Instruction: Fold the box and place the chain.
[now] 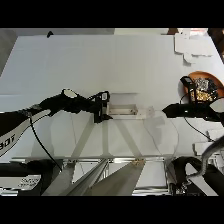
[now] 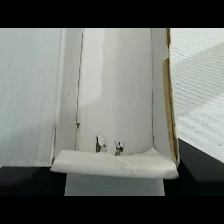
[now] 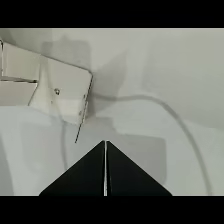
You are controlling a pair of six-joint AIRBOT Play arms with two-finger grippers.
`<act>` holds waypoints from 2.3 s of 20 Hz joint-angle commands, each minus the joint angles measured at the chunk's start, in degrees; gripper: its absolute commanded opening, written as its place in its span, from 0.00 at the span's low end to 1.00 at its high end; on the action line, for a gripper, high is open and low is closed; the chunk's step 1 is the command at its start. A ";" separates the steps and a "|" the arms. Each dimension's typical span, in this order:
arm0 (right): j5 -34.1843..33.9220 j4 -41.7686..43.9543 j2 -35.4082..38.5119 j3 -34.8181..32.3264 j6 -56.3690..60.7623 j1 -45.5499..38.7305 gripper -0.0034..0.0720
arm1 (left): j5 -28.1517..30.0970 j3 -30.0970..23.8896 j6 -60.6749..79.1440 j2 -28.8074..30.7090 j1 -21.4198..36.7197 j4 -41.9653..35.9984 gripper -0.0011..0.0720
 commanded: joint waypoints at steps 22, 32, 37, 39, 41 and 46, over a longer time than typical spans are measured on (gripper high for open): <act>-2.38 28.11 -17.20 -0.63 -12.96 8.83 0.16 | 0.00 -0.02 0.02 0.02 0.00 0.02 0.39; -5.01 31.78 -14.21 -0.63 -12.96 14.27 0.26 | 0.00 -0.02 0.02 0.02 0.00 0.02 0.39; -7.37 28.65 -14.03 -0.63 -12.96 14.25 0.28 | 0.00 -0.02 0.02 0.02 0.00 0.02 0.39; -7.91 26.38 -14.03 -0.63 -12.92 14.25 0.39 | 0.00 -0.02 0.02 0.02 0.00 0.02 0.39; -8.28 26.05 -14.03 -0.63 -12.96 14.25 0.45 | 0.00 -0.02 0.02 0.02 0.00 0.02 0.39; -9.55 25.29 -14.03 -0.61 -12.96 14.27 0.45 | 0.00 -0.02 0.02 0.02 0.00 0.02 0.39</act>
